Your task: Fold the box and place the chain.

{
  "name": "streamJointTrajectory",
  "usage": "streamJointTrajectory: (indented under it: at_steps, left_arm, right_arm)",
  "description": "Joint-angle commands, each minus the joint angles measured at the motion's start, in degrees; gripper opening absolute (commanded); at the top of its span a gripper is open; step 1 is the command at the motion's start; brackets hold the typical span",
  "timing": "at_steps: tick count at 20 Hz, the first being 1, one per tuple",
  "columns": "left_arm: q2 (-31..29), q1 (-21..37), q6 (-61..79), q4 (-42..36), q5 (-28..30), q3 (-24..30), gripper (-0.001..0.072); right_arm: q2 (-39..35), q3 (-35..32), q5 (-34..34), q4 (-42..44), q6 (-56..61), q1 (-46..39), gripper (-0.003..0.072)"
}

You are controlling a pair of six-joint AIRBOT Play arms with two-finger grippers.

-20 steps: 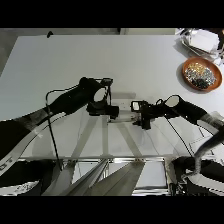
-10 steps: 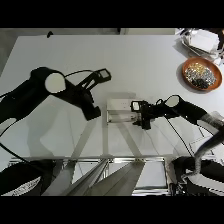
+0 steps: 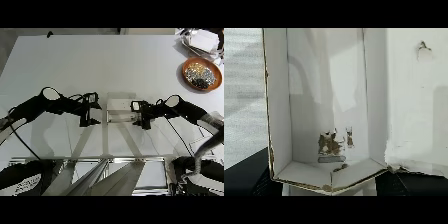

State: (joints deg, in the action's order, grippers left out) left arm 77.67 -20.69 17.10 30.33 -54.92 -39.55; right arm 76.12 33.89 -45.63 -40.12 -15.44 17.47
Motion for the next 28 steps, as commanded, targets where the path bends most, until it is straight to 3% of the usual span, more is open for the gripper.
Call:
streamJointTrajectory:
  at_steps: [1,15,28]
  left_arm:
    - [6.1,-0.9,9.0,-6.8,3.4,1.1,0.0705]
    - [7.6,-4.7,8.6,-9.9,8.4,1.1,0.0705]
    - [7.5,-4.2,8.6,-8.4,4.9,1.1,0.0711]
  right_arm:
    - [0.0,0.0,0.0,0.0,0.0,0.0,0.0296]
    - [0.0,0.0,0.0,0.0,0.0,0.0,0.0296]
    - [0.0,0.0,0.0,0.0,0.0,0.0,0.0296]
